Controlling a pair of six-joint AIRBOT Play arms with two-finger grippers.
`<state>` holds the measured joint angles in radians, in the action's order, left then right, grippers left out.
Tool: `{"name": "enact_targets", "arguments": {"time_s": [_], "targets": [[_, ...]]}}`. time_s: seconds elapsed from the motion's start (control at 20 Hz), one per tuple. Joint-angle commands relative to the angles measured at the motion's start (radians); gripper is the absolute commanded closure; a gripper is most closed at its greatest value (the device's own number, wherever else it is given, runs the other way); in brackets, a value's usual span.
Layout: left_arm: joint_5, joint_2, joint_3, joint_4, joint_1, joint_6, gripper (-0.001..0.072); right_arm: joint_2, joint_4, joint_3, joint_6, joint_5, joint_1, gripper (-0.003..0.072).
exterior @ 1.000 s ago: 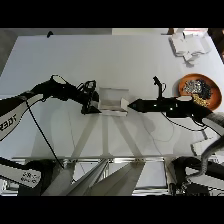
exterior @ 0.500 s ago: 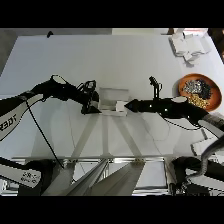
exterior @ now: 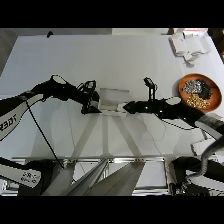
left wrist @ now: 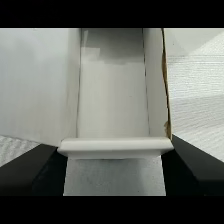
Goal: Fold the box and place the chain.
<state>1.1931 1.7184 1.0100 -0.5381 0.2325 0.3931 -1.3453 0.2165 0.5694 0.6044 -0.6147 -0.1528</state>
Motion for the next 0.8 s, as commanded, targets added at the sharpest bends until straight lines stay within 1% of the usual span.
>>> {"name": "enact_targets", "arguments": {"time_s": [0.0,0.1,0.15,0.3,0.35,0.4,0.5,0.6,0.75], "targets": [[0.000,-0.001,0.000,-0.001,0.000,0.000,0.0373,0.001,0.024,0.016,0.029,0.017,-0.008,0.0271],[0.000,-0.001,0.000,-0.001,0.000,0.000,0.0373,0.001,0.091,0.049,0.080,0.010,-0.021,0.0271],[0.000,-0.001,0.000,-0.001,0.000,0.000,0.0373,0.001,0.175,0.072,0.171,0.018,-0.031,0.0271],[0.000,-0.001,0.000,-0.001,0.000,0.000,0.0373,0.001,0.575,0.132,0.525,0.028,-0.074,0.0271],[0.000,-0.001,0.000,-0.001,0.000,0.000,0.0373,0.001,0.686,0.145,0.644,0.028,-0.092,0.0271],[0.000,-0.001,0.000,-0.001,0.000,0.000,0.0373,0.001,0.788,0.158,0.748,0.027,-0.113,0.0271],[0.000,-0.001,0.000,-0.001,0.000,0.000,0.0373,0.001,0.950,0.179,0.888,0.015,-0.156,0.0271],[0.000,-0.001,0.000,-0.001,0.000,0.000,0.0373,0.001,1.070,0.205,1.028,-0.010,-0.190,0.0271],[0.000,-0.001,0.000,-0.001,0.000,0.000,0.0373,0.000,1.158,0.259,1.121,-0.070,-0.229,0.0271]]}}
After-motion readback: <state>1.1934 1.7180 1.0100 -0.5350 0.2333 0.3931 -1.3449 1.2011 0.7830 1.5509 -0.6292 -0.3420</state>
